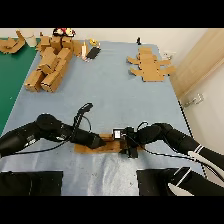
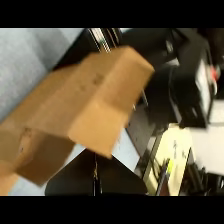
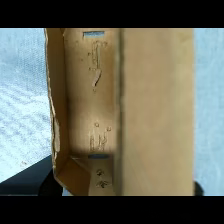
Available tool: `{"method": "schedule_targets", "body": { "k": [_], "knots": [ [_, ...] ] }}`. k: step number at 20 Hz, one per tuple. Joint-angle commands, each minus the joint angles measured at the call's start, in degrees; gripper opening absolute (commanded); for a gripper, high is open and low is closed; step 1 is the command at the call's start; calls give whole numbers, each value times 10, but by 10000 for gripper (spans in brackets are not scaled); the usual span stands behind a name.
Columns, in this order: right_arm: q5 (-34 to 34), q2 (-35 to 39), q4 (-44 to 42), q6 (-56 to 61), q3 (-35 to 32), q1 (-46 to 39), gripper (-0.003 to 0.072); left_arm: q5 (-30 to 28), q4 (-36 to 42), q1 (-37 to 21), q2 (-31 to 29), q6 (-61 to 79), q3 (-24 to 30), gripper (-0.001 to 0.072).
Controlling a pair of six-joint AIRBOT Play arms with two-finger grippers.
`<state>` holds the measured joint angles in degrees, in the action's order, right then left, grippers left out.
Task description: Fold the box.
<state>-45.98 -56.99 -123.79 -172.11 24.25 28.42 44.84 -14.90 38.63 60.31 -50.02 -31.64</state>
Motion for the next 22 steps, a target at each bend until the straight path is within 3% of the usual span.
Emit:
{"method": "schedule_targets", "body": {
  "k": [1, 6, 13, 22],
  "knots": [
    [0, 0, 0, 0, 0, 0, 513, -43, 77, 3, 67, 16, -34, 12],
    [0, 0, 0, 0, 0, 0, 514, -109, 55, 3, 118, 12, -97, 12],
    [0, 0, 0, 0, 0, 0, 513, -93, -104, 3, 173, -109, -102, 11],
    [0, 0, 0, 0, 0, 0, 513, -81, -117, -2, 171, -90, -120, 12]
  ]
}}
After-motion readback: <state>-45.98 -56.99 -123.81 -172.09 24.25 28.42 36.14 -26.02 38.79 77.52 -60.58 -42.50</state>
